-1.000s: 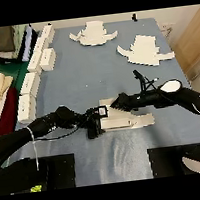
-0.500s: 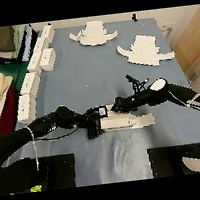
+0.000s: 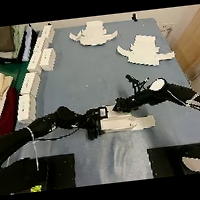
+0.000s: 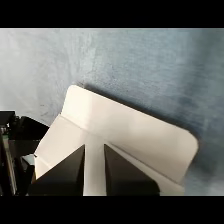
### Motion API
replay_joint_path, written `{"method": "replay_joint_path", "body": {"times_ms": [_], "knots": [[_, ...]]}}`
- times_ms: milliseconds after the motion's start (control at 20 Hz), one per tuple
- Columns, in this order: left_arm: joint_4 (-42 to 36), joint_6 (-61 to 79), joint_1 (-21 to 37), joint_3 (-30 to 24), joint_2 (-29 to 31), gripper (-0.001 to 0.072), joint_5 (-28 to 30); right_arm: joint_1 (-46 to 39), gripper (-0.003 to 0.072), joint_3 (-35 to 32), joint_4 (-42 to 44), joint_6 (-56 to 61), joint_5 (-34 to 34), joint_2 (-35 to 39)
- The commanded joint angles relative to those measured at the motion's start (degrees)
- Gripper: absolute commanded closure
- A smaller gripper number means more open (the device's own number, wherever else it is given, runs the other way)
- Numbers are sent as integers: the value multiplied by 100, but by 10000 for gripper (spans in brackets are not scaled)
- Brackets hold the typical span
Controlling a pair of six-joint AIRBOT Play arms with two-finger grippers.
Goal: Fold the box.
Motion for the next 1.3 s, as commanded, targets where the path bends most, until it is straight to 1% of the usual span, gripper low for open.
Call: {"method": "replay_joint_path", "body": {"times_ms": [0, 50, 150, 250, 350, 450, 500, 550, 600, 650, 700, 750, 850, 950, 1000, 1100, 1250], "knots": [[-11, -9, 0, 7, -2, 182, 24, 0, 544, 118, 15, -2, 63, 400], [-11, -9, 0, 4, -2, 182, 24, 0, 543, 170, -83, -2, 118, 605], [-11, -9, 0, 4, -2, 181, 24, 0, 543, 201, -452, -2, 433, 1108], [-11, -9, 0, 4, -2, 182, 26, 2, 543, 201, -1139, -4, 1062, 1646], [-11, -9, 0, 4, -2, 181, 24, 15, 543, 186, -1906, -136, 1840, 2199], [-11, -9, 0, 4, -2, 182, 24, 57, 543, 79, -2302, -468, 2470, 2758], [-11, -9, 0, 4, -2, 182, 24, 94, 517, -37, -2474, -621, 2667, 3029], [-11, -9, 0, 4, -2, 182, 24, 109, 386, -190, -2704, -710, 2750, 3248], [-11, -9, 0, 4, -2, 182, 24, 109, 237, -417, -2990, -925, 2765, 3458], [-11, -9, 0, 4, -2, 181, 24, 109, 131, -686, -3272, -1355, 2708, 3624], [-11, -9, 0, 4, -2, 181, 24, 109, 63, -909, -3506, -1744, 2599, 3718], [-11, -9, 0, 4, -2, 181, 24, 109, 29, -1086, -3722, -2090, 2378, 3753], [-11, -9, 0, 4, -2, 182, 24, 109, 29, -1322, -3980, -2979, 1738, 3748], [-11, -9, 0, 4, -2, 181, 24, 109, 29, -1425, -3923, -3901, 911, 3707], [-11, -9, 0, 4, -2, 182, 24, 109, 29, -1445, -3842, -4277, 616, 3652], [-11, -9, 0, 4, -2, 181, 24, 109, 35, -1453, -3565, -4656, 363, 3427], [-11, -9, 0, 4, -2, 181, 24, 109, 43, -1456, -2992, -5254, 321, 3158]]}}
